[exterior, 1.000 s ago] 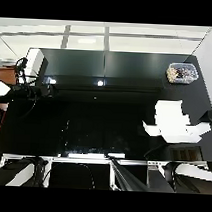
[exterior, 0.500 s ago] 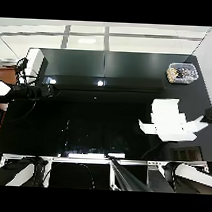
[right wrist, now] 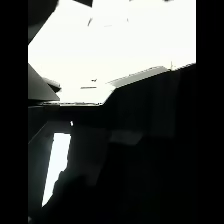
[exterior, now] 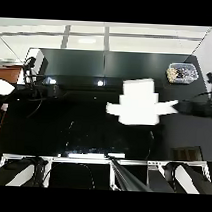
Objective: Fold the box and place the chain.
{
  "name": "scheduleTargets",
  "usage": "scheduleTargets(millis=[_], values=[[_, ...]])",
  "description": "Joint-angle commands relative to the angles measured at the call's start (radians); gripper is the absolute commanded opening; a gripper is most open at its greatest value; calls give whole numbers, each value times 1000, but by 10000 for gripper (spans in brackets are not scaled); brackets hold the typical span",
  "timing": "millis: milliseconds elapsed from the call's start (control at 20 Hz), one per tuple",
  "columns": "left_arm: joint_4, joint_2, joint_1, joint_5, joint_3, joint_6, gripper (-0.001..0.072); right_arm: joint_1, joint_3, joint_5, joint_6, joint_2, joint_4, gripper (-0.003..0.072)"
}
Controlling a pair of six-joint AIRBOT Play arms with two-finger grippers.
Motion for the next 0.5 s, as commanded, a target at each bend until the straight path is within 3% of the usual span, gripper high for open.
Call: scheduleTargets(millis=[0, 200, 350, 450], values=[[-145, -41, -86, 35, 23, 113, 705, 238, -238, -283, 2, 101, 275, 13], [-169, -174, -180, 26, 105, 156, 705, 483, -288, -467, 43, 96, 280, 13], [-294, -345, -198, -88, 204, 284, 705, 536, -288, -491, 45, 95, 279, 13], [-295, -457, -193, -159, 279, 325, 691, 536, -288, -471, 45, 95, 279, 13]])
